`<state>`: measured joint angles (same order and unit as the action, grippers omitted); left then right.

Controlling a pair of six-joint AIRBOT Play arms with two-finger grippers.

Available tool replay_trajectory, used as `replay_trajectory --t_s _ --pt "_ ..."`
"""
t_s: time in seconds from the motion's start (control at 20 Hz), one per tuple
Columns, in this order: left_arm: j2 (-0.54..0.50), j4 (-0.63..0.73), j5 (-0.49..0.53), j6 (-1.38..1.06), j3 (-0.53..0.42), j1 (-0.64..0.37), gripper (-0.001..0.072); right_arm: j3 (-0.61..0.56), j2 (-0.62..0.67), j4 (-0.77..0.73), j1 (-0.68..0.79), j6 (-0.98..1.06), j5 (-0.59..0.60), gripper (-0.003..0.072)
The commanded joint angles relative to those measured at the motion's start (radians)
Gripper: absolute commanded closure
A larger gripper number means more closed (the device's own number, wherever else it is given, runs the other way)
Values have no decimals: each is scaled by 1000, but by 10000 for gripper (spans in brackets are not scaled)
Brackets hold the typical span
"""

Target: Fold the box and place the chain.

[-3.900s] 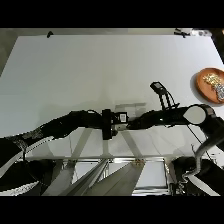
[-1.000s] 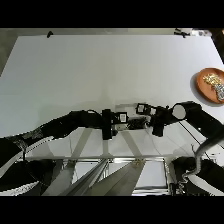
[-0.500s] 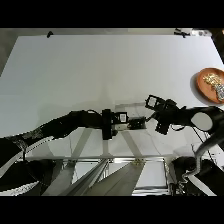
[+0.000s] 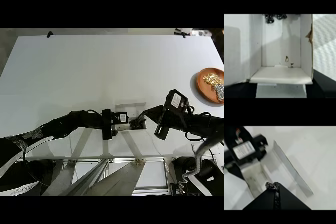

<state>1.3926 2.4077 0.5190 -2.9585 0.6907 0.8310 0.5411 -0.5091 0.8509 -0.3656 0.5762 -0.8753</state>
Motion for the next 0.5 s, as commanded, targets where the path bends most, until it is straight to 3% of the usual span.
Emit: replay_trajectory --t_s 0.0,0.3,0.4,0.45 --pt "0 0 0 0 0 0 436 1 13 -163 0 -69 6 670" --pt "0 0 0 0 0 0 436 1 -77 -56 0 -38 -6 662" --pt "0 0 0 0 0 0 436 1 -162 28 0 -26 -6 476" --pt "0 0 0 0 0 0 436 1 -212 74 0 -26 -6 462"
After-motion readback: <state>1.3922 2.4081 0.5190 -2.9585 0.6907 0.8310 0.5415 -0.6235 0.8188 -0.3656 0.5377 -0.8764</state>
